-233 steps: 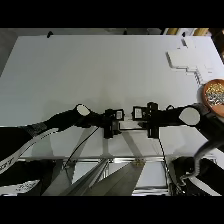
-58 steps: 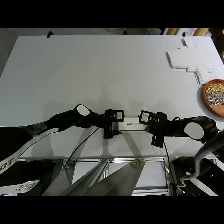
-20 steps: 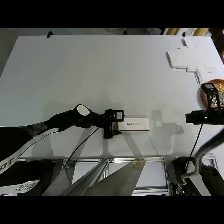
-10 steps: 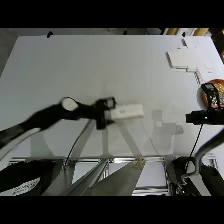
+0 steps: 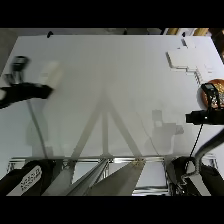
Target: Fold the box and place the chain.
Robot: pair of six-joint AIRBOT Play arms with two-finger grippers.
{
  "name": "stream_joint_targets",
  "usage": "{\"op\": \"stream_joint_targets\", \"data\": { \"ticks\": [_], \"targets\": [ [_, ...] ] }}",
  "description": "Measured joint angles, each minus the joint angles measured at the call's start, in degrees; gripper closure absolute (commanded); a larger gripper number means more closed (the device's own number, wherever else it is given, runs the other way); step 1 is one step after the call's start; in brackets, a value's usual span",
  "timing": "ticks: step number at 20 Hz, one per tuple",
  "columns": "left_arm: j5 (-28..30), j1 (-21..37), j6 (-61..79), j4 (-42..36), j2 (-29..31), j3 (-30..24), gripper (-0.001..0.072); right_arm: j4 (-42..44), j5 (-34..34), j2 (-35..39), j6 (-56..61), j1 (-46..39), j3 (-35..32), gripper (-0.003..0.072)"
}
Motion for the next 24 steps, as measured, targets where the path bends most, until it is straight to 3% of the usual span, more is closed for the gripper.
{"op": "stream_joint_targets", "data": {
  "ticks": [4, 7, 14, 24],
  "targets": [
    [-2.29, 13.0, -6.82, 2.1, -0.7, -0.04, 0.0373, -0.02, -0.02, 0.0, 0.0, 0.0, 0.0, 0.067],
    [-5.66, 16.7, -8.63, 2.73, -2.99, -0.04, 0.0012, -0.02, 0.0, 0.0, 0.0, 0.0, 0.0, 0.067],
    [-10.16, 18.64, -9.84, 4.0, -4.55, -0.04, 0.0016, -0.02, -0.02, 0.0, 0.0, 0.0, 0.0, 0.067],
    [-9.68, 14.32, -10.69, 4.98, 11.1, -0.04, 0.0021, 0.0, 0.0, 0.0, 0.0, 0.0, 0.0, 0.067]
  ]
}}
